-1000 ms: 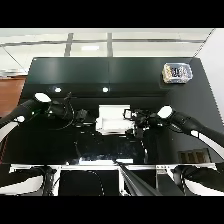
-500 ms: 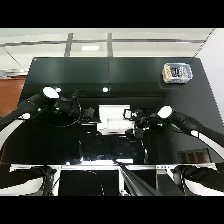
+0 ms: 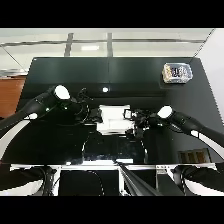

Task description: Fold the box and place the chain.

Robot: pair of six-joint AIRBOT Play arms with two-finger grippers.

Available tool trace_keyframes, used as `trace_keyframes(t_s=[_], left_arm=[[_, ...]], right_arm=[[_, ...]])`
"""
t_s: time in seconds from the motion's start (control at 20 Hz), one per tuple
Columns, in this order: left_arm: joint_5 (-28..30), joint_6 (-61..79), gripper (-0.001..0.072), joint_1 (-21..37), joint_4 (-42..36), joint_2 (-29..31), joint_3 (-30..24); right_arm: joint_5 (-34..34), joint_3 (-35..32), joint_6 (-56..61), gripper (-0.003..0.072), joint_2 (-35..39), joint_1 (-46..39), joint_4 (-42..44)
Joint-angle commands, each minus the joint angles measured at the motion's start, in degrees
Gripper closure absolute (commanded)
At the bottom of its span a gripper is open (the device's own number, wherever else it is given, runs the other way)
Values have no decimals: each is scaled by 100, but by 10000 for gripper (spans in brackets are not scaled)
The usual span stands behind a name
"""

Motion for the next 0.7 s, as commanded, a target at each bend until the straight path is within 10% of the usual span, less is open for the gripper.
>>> trace_keyframes(t_s=[0.0, 0.65], left_arm=[[74, -339, 305, -146, 129, -4, 28], [367, -1132, 357, -597, 715, -7, 35]], right_arm=[[0, 4, 2, 504, -2, -2, 0], [0, 4, 2, 504, -2, -2, 0]])
